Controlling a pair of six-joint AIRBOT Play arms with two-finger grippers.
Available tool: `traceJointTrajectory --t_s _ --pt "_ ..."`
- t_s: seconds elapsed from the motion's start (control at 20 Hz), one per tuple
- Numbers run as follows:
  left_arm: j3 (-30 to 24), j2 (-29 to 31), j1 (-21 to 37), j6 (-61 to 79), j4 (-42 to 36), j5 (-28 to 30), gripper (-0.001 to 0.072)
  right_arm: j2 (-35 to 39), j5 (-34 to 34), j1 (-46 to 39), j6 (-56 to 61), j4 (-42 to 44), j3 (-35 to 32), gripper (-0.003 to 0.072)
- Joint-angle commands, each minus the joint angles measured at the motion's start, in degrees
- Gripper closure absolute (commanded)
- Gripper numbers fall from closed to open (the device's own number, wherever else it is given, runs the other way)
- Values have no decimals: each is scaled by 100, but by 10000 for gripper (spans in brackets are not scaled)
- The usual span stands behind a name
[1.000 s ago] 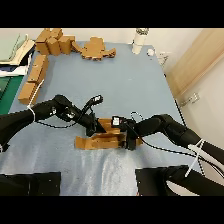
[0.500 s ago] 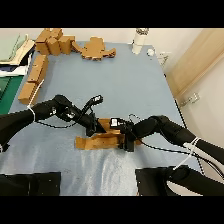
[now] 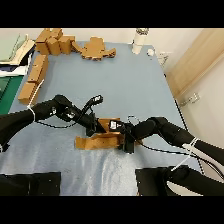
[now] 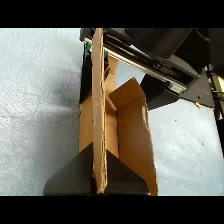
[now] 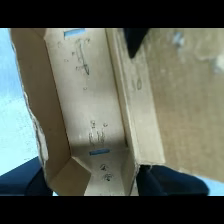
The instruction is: Fold the box.
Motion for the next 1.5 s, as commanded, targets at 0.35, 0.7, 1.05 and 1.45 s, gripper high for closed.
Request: traceJointTrajectory --t_s 0.35,0.7,1.05,1.45 --pt "-2 -2 2 2 4 2 697 -4 83 20 -103 -7 -17 237" --pt "-2 -2 2 2 2 2 697 -4 85 20 -103 -9 -15 237" --pt "-2 -2 2 2 2 2 697 -2 83 20 -103 -7 -15 237" --pt "-2 -2 2 2 -210 59 697 -2 76 17 -101 -9 -15 237"
